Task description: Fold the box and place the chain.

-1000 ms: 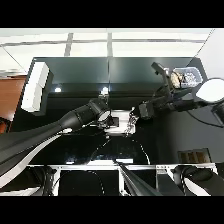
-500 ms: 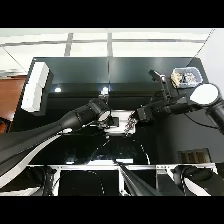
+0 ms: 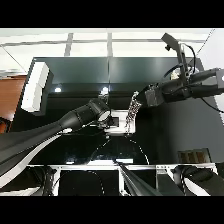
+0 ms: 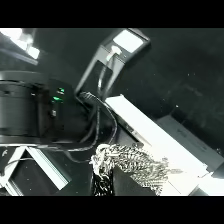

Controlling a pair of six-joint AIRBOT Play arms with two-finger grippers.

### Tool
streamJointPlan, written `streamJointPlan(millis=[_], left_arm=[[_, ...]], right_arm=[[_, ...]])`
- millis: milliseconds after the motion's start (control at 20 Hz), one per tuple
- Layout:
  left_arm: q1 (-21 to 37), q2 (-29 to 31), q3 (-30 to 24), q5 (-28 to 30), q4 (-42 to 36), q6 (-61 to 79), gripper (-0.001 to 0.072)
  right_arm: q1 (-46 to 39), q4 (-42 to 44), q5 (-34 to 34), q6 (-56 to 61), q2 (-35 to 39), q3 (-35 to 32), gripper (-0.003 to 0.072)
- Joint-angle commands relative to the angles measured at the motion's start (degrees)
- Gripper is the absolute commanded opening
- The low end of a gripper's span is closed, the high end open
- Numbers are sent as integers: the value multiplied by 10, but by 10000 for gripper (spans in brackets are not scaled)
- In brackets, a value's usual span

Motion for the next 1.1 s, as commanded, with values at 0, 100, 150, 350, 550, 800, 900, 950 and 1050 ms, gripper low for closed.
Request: streamJointPlan(millis=[0, 100, 150, 350, 550, 800, 900, 950, 1050], left_arm=[[0, 0, 0, 0, 0, 0, 26], [0, 0, 0, 0, 0, 0, 25], [0, 0, 0, 0, 0, 0, 25], [0, 0, 0, 0, 0, 0, 26], [0, 0, 0, 0, 0, 0, 26], [0, 0, 0, 0, 0, 0, 25], [0, 0, 0, 0, 0, 0, 25], [0, 0, 0, 0, 0, 0, 26], [0, 0, 0, 0, 0, 0, 25]], right_arm=[[0, 1, 8, 3, 1, 30, 13], [0, -1, 6, 2, 1, 42, 13], [0, -9, 4, 2, 1, 42, 13], [0, -30, 2, 0, -1, 42, 14], [3, -42, -2, 0, -2, -8, 13], [21, -40, -64, 0, -2, -98, 14], [46, -42, -89, 1, -3, -122, 15], [54, -46, -97, 3, -5, -130, 15], [58, -46, -107, 3, -14, -136, 15]])
